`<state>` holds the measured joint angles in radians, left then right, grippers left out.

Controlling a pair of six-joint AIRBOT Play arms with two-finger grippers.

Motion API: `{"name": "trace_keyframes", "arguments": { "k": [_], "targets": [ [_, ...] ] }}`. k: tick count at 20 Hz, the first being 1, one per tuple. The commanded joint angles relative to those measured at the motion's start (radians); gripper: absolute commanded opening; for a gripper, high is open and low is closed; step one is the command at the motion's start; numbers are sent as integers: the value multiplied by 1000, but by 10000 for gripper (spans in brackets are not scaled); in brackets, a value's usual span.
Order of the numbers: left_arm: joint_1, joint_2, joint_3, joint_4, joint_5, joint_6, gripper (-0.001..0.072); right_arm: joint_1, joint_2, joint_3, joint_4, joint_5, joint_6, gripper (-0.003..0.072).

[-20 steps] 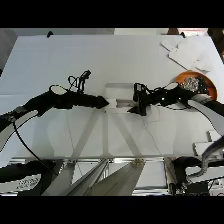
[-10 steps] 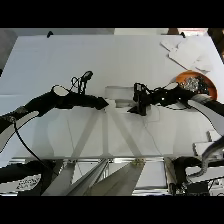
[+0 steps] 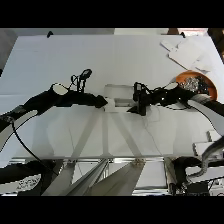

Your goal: Fold the box and place the chain.

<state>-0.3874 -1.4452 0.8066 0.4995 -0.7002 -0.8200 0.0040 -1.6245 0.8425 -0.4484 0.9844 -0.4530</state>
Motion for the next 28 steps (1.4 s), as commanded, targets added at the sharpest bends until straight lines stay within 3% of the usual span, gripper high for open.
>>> {"name": "trace_keyframes", "arguments": {
  "k": [1, 12, 16, 22, 28],
  "targets": [
    [-1, 5, 8, -11, -40, -18, 498, 1, 0, 0, 1, 0, -1, 400],
    [-1, 2, 14, 10, 8, -93, 496, 1, 0, 0, 1, 0, -1, 400],
    [-42, -14, 75, 248, 8, -317, 495, 1, 0, 0, 1, 0, -1, 400],
    [-120, -83, 197, 445, -44, -540, 489, 1, 0, 0, 1, 0, -1, 400],
    [-172, -140, 293, 692, -188, -751, 489, 1, 0, 0, 1, 0, -1, 400]
  ]
}}
